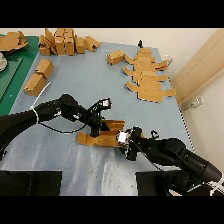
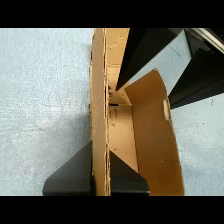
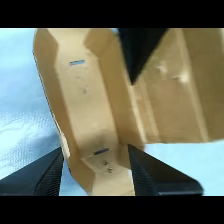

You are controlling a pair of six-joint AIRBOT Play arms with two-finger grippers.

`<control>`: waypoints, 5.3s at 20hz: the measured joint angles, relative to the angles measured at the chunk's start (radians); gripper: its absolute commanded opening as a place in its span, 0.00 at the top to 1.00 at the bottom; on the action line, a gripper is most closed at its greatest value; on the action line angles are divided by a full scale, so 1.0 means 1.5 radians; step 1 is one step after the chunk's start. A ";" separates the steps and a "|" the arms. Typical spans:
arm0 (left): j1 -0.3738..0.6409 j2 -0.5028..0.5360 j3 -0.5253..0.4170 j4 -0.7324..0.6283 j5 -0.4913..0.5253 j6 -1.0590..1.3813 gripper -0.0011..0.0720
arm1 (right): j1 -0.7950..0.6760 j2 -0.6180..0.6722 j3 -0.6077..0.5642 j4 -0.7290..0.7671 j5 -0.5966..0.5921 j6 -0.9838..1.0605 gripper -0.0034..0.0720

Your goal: Fold the box.

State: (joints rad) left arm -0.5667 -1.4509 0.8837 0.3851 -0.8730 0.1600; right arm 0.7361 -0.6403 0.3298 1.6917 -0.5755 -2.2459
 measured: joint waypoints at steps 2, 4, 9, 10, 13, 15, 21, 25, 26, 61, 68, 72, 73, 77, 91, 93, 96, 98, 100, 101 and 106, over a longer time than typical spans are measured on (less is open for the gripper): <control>0.000 0.000 0.000 0.000 0.000 0.000 0.97 | -0.023 0.014 0.000 0.009 0.001 -0.025 0.15; 0.000 0.000 0.000 0.000 0.001 0.000 0.97 | -0.048 0.023 0.000 0.020 0.002 -0.053 0.15; 0.000 0.000 0.000 0.000 0.000 0.000 0.97 | -0.095 0.021 0.000 0.093 -0.003 -0.163 0.15; 0.000 0.000 0.000 0.000 0.000 0.000 0.97 | -0.104 0.014 0.000 0.114 -0.005 -0.190 0.15; 0.000 0.000 0.000 0.000 0.000 0.000 0.97 | -0.140 -0.019 0.009 0.198 -0.019 -0.294 0.15; 0.000 0.000 0.000 0.000 0.000 0.000 0.97 | -0.168 -0.046 0.023 0.253 -0.043 -0.362 0.15; 0.000 0.000 0.000 0.000 0.001 0.000 0.97 | -0.238 -0.111 0.058 0.347 -0.124 -0.474 0.15; 0.000 0.000 0.000 0.000 0.002 0.000 0.97 | -0.254 -0.138 0.078 0.363 -0.165 -0.494 0.15; 0.000 0.000 0.000 0.000 -0.001 0.000 0.97 | -0.255 -0.138 0.081 0.364 -0.181 -0.497 0.15; 0.000 0.000 0.000 0.000 0.000 0.000 0.97 | -0.299 -0.224 0.128 0.369 -0.197 -0.505 0.15; 0.000 0.000 0.000 0.000 0.000 0.000 0.97 | -0.299 -0.249 0.133 0.361 -0.221 -0.503 0.15; 0.000 0.000 0.000 0.000 0.000 0.000 0.97 | -0.299 -0.242 0.131 0.353 -0.246 -0.493 0.15; 0.000 0.000 0.000 0.000 0.000 0.000 0.97 | -0.299 -0.242 0.131 0.353 -0.248 -0.491 0.15; 0.000 0.000 0.000 0.000 0.000 0.000 0.97 | -0.299 -0.250 0.130 0.357 -0.246 -0.488 0.15; 0.000 0.000 0.000 0.000 0.000 0.000 0.97 | -0.253 -0.306 0.130 0.367 -0.174 -0.503 0.15; 0.000 0.000 0.000 0.000 0.000 0.000 0.97 | -0.249 -0.313 0.130 0.358 -0.173 -0.504 0.15; 0.000 0.000 0.000 0.000 0.000 0.000 0.97 | -0.247 -0.318 0.130 0.350 -0.173 -0.504 0.15; 0.000 0.000 0.000 0.000 0.000 0.000 0.97 | -0.247 -0.319 0.130 0.348 -0.173 -0.505 0.15; 0.000 0.000 0.000 0.000 0.000 0.000 0.97 | -0.246 -0.320 0.130 0.345 -0.170 -0.505 0.15; 0.000 0.000 0.000 0.000 0.000 0.000 0.97 | -0.246 -0.320 0.130 0.345 -0.167 -0.505 0.15; 0.000 0.000 0.000 0.000 0.000 0.000 0.97 | -0.245 -0.321 0.130 0.342 -0.160 -0.504 0.15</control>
State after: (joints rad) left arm -0.5667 -1.4509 0.8837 0.3851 -0.8730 0.1600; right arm 0.3679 -1.1217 0.5247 2.2047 -0.8158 -3.0024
